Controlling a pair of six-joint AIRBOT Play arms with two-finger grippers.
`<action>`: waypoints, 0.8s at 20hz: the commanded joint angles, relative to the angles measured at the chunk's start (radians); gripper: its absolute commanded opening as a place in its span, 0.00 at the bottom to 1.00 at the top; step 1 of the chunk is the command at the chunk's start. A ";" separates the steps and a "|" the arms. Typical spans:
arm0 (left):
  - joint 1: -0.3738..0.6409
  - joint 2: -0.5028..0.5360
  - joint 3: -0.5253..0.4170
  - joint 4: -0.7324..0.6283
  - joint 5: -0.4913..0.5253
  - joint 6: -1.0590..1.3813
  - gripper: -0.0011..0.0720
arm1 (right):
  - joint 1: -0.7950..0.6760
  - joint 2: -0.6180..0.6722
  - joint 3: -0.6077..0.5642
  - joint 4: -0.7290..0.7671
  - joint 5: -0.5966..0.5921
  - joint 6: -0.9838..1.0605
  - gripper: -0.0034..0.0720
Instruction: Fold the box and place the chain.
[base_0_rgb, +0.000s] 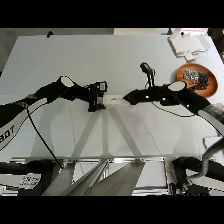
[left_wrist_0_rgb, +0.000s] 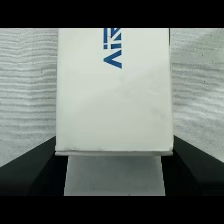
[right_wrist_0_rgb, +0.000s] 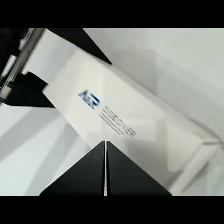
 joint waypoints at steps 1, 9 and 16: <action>0.001 0.000 0.000 0.000 0.000 0.000 0.53 | -0.010 -0.047 -0.034 -0.001 -0.004 0.000 0.06; 0.001 0.000 0.000 0.000 0.000 0.000 0.53 | -0.009 -0.051 -0.034 -0.076 0.005 0.014 0.05; 0.001 0.000 0.000 0.000 0.000 0.000 0.53 | -0.009 0.034 -0.032 -0.074 -0.011 0.019 0.06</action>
